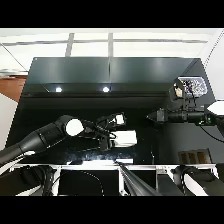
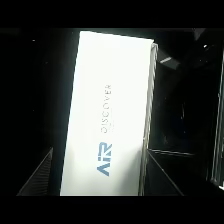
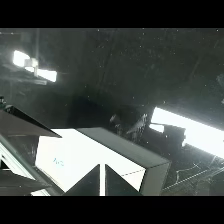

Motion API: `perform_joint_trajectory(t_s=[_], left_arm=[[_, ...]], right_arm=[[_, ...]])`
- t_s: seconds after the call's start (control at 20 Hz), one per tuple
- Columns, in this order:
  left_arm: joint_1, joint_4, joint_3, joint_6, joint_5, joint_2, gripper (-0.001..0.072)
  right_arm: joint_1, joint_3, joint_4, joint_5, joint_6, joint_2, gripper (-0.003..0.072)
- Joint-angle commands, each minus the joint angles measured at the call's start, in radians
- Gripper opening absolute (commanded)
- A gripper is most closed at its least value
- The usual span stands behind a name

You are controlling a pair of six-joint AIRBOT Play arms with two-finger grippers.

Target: Fold the box and place the chain.

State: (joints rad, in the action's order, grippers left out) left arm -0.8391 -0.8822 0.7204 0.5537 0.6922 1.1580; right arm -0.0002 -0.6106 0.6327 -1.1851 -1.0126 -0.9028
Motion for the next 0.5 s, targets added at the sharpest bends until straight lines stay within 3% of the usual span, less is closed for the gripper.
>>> perform_joint_trajectory(t_s=[0.0,0.45], left_arm=[[-0.023,-0.039,0.000,0.003,-0.004,0.002,0.0708],[-0.031,-0.045,0.000,0.004,-0.023,0.002,0.0707]], right_arm=[[0.000,0.000,0.000,0.003,-0.001,0.001,0.0044],[0.000,0.000,0.000,0.004,-0.001,0.001,0.0044]])
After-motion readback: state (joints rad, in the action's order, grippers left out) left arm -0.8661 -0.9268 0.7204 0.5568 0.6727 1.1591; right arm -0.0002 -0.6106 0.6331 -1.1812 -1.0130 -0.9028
